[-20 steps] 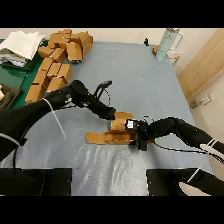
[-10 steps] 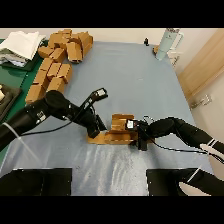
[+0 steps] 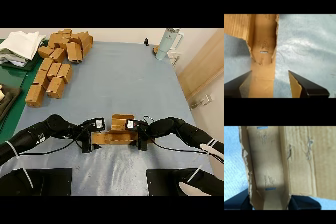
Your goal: Fold the box.
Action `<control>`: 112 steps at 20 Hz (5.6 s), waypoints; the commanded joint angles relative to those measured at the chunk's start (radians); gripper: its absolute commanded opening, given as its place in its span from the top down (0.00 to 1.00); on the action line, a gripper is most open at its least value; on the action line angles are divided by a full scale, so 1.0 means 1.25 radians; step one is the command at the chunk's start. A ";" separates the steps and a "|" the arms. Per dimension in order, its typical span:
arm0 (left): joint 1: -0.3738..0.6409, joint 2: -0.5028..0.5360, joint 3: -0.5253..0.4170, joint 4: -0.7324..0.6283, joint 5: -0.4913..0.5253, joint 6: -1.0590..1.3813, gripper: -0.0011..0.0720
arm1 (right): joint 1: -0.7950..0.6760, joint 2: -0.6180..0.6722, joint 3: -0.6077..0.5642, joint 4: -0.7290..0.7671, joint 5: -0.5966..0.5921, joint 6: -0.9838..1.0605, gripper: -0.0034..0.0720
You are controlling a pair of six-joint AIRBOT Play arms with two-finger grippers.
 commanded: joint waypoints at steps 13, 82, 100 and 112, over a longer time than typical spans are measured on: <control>-0.065 -0.145 0.082 -0.078 0.063 0.034 0.59 | 0.000 0.000 0.001 0.000 0.000 0.000 0.36; 0.042 -0.055 0.059 0.277 -0.052 -1.176 0.97 | 0.000 0.000 0.001 0.000 0.000 0.000 0.36; -0.009 -0.103 0.059 0.203 -0.009 -1.164 0.97 | 0.000 0.000 0.001 0.000 0.000 0.000 0.36; -0.034 -0.062 0.102 0.186 -0.018 -1.149 0.97 | 0.000 0.000 0.001 0.000 0.000 0.000 0.36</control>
